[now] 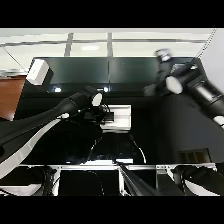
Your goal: Fold the box and place the chain.
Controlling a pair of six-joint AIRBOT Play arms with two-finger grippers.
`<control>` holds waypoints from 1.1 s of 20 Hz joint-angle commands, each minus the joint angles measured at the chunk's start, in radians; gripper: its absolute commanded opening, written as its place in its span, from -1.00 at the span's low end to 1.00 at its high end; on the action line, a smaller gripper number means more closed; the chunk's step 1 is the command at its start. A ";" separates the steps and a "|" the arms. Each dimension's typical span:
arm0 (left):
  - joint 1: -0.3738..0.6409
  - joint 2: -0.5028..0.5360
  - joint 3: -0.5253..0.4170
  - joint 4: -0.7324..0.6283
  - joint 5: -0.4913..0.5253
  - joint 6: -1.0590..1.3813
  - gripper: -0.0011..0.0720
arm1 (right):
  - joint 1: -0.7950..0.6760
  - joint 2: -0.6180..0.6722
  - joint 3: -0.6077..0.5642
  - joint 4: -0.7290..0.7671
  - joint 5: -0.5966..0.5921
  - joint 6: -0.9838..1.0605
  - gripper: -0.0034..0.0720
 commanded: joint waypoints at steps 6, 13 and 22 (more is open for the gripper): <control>0.001 0.000 0.001 0.000 0.000 0.000 -0.89 | -0.558 -0.280 0.112 0.162 -0.368 -0.060 0.95; 0.001 0.000 0.000 0.000 -0.002 0.000 -0.89 | -0.649 -0.750 0.713 0.197 -0.085 -0.126 0.75; 0.001 -0.001 0.000 0.000 -0.003 0.000 -0.89 | -0.674 -0.876 0.789 0.185 -0.168 -0.126 0.54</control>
